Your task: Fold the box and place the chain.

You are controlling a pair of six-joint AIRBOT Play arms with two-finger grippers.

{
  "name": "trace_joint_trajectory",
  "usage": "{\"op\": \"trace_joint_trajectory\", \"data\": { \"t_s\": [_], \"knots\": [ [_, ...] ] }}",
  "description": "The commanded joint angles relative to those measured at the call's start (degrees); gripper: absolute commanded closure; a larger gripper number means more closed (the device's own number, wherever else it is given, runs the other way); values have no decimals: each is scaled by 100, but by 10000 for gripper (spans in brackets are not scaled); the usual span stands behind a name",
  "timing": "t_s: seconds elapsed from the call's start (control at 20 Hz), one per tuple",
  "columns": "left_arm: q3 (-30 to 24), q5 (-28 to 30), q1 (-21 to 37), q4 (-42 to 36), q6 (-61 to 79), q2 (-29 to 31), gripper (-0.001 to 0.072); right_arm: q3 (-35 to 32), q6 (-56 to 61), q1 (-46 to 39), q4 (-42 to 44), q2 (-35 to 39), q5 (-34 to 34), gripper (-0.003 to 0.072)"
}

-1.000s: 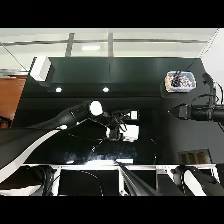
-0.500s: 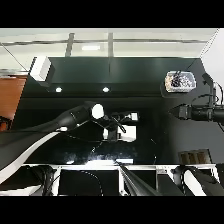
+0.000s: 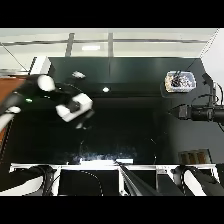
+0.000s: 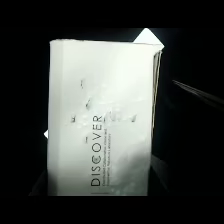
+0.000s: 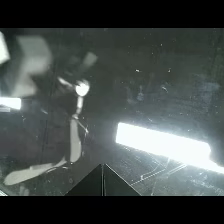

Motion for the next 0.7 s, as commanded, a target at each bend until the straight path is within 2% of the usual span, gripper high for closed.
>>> {"op": "trace_joint_trajectory", "data": {
  "t_s": [0.0,0.15,0.3,0.5,0.65],
  "knots": [
    [7,-46,1965,-87,-470,127,369,-2,50,0,7,4,-24,676],
    [7,728,3051,-612,-446,122,368,-2,44,0,26,4,-20,676],
    [98,1659,3536,-590,-267,-81,358,-2,9,0,306,4,-33,676],
    [802,1644,3471,-553,385,-988,358,-2,-389,109,623,4,-245,676],
    [1270,2011,3327,-560,415,-1578,358,-2,-387,452,601,4,-680,676]
  ]
}}
